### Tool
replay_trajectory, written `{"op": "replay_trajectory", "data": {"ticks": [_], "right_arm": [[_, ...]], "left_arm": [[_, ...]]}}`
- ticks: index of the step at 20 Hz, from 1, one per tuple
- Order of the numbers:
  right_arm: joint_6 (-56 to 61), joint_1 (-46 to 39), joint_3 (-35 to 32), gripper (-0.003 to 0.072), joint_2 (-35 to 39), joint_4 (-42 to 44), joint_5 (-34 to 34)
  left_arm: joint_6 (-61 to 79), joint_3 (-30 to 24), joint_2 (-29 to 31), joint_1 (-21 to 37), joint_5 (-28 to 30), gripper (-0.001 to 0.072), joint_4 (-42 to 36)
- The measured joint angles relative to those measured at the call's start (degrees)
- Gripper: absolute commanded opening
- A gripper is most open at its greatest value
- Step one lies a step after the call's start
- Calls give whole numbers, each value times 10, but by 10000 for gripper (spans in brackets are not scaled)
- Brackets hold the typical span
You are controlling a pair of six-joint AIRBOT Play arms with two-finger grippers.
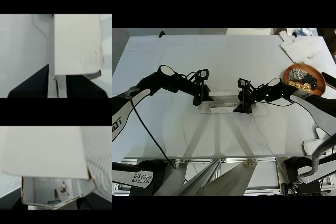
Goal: Fold the box and place the chain.
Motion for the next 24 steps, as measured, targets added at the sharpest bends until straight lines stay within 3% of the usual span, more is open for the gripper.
{"op": "replay_trajectory", "data": {"ticks": [9, 11, 13, 18, 21, 24], "right_arm": [[0, 0, 0, 535, 0, 0, 0], [0, 0, 0, 535, 0, 0, 0], [0, 0, 0, 535, 0, 0, 0], [0, 0, 0, 535, 0, 0, 0], [0, 0, 0, 535, 0, 0, 0], [0, 0, 0, 535, 0, 0, 0]], "left_arm": [[-181, 0, 115, 2, -26, 224, 137], [-229, 0, 133, 2, -48, 198, 145], [-269, 0, 142, 1, -85, 5, 150], [-358, -1, 136, -7, -158, 8, 131], [-376, -1, 108, -30, -133, 9, 94], [-386, -1, 79, -51, -58, 9, 59]]}}
